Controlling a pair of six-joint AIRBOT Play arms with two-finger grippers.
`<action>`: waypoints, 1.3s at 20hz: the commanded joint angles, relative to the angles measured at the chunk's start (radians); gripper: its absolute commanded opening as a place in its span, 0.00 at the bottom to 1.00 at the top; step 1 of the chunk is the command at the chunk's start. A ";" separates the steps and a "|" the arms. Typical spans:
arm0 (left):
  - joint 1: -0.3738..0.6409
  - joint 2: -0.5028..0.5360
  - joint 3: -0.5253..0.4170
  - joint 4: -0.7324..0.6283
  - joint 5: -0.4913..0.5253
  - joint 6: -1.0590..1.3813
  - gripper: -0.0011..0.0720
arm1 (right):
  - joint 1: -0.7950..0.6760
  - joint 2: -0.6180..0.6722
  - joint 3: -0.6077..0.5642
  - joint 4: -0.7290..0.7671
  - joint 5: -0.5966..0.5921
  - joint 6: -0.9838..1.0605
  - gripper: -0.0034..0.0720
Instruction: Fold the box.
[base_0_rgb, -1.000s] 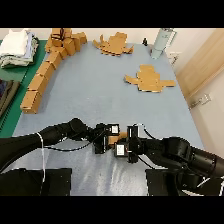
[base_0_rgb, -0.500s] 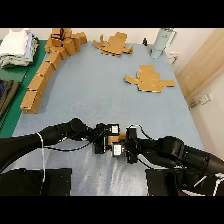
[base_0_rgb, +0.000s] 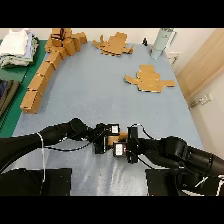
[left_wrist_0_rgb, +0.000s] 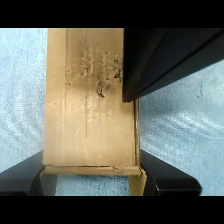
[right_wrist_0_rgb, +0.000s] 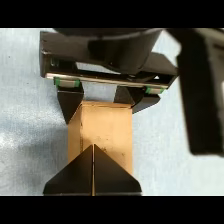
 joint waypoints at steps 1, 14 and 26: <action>-0.001 0.000 0.001 0.000 0.000 0.000 0.59 | -0.001 0.018 0.001 -0.003 -0.002 0.003 0.05; -0.001 0.000 0.001 0.000 0.000 0.000 0.59 | -0.407 0.035 0.259 -0.276 -0.680 1.052 0.05; -0.001 0.006 0.002 0.000 0.002 -0.055 0.59 | -0.616 -0.183 0.279 0.114 -0.634 1.152 0.05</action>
